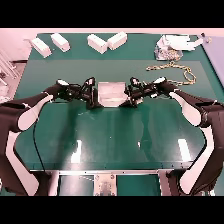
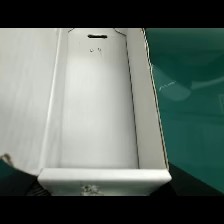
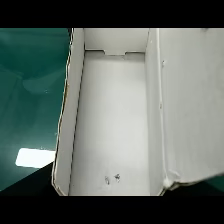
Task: Fold the box and place the chain.
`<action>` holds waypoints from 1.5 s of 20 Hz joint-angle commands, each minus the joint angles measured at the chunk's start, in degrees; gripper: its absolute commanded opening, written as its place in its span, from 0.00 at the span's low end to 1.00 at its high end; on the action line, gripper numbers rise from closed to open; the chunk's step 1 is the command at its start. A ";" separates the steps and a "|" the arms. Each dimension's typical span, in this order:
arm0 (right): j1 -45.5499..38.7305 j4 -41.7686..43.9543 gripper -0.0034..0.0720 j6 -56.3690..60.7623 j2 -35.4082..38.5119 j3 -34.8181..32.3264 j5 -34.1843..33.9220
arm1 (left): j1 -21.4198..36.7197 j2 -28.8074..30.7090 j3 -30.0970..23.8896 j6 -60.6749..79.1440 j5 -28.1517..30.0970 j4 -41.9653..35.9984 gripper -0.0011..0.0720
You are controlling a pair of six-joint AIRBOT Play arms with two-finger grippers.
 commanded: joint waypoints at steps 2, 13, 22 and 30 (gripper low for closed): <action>-0.02 0.02 0.81 0.00 0.00 0.04 -0.07 | 0.02 0.02 0.04 -0.02 0.07 -0.15 0.74; 0.00 0.04 0.81 0.00 0.00 0.04 -0.07 | 0.02 0.02 0.04 -0.02 0.07 -0.15 0.75; -0.94 -1.88 1.00 0.00 2.38 0.11 0.15 | 0.02 0.02 0.04 0.00 0.09 -0.17 0.74; -4.09 -7.17 1.00 5.33 7.93 0.07 4.17 | 0.02 0.02 0.04 0.00 0.46 -0.17 0.74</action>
